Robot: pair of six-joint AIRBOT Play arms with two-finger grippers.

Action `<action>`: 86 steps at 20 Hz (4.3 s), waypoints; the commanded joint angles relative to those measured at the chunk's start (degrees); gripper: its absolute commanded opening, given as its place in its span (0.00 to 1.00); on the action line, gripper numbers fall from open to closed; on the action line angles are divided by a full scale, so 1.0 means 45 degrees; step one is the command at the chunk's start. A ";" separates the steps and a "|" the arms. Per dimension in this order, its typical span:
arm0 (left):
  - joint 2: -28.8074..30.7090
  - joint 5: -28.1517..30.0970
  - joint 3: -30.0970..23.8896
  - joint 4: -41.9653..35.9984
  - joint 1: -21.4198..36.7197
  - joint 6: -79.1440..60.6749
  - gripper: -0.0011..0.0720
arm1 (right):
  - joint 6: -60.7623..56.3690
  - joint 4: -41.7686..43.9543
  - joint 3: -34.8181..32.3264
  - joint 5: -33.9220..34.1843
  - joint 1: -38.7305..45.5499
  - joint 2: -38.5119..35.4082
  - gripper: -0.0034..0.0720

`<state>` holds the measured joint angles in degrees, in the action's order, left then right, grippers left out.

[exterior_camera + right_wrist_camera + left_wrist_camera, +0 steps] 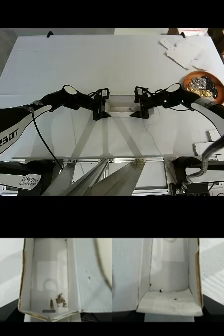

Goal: Fold the box and place the chain.

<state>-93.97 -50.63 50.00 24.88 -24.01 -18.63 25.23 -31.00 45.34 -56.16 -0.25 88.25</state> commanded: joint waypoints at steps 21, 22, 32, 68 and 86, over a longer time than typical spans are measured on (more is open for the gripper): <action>0.0000 -0.0034 0.0005 0.0005 -0.0005 0.0005 0.48 | -0.8058 -0.1413 0.0000 -0.0112 -0.0010 -0.4813 0.05; 0.0000 -0.0039 0.0005 0.0005 -0.0005 0.0005 0.48 | -0.7907 -0.0937 0.0000 0.0121 -0.0010 -0.4600 0.05; 0.0000 -0.0039 0.0005 0.0005 -0.0005 0.0005 0.48 | -0.7844 0.0219 0.0000 0.5727 -0.1491 -0.1967 0.05; 0.0000 -0.0039 0.0005 0.0005 -0.0005 0.0005 0.48 | -0.2856 -0.3735 -0.0194 0.1933 -0.1491 -0.2331 0.49; 0.0000 -0.0039 0.0005 0.0005 -0.0005 0.0005 0.48 | -0.3735 -0.3575 -0.0194 0.1632 -0.1491 -0.2254 0.39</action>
<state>-93.97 -50.81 50.00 24.88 -24.01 -18.61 11.27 -47.27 44.47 -48.82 -6.90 78.06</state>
